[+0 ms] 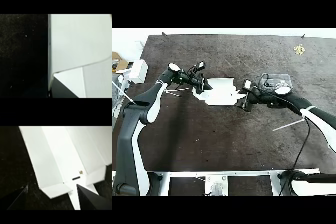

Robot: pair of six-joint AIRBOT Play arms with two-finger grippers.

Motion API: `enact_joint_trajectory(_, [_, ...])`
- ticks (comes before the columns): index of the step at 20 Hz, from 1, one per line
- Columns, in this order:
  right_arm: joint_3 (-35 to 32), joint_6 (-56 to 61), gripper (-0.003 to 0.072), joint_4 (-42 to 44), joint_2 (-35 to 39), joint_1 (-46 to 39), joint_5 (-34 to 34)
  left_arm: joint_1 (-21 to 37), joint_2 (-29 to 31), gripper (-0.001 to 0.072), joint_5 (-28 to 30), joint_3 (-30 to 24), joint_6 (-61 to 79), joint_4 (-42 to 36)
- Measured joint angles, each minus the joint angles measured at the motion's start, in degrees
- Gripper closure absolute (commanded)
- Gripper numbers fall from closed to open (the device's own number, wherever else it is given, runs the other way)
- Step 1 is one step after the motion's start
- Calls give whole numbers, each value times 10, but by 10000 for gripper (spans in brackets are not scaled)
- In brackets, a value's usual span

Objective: Fold the box and place the chain.

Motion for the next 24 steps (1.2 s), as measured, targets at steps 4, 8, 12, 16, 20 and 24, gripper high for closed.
enact_joint_trajectory(4, [40, -6, 10, -58, -47, 25, 10, 0, 0, 697, 0, 0, 0, 0])
enact_joint_trajectory(8, [58, -9, 10, -99, -73, 40, -13, 0, 0, 698, 0, 0, 0, 0])
enact_joint_trajectory(12, [68, -10, 10, -107, -80, 44, -63, 0, 0, 698, 1, 0, 0, -1])
enact_joint_trajectory(16, [93, -5, 11, -91, -82, 35, -78, 0, 0, 697, 1, 0, 0, -3])
enact_joint_trajectory(20, [118, 0, 10, -75, -84, 15, -60, 0, 0, 697, 1, 0, 0, -2])
enact_joint_trajectory(24, [170, 20, 11, -63, -115, 0, -14, 0, 0, 698, 1, 0, 0, -2])
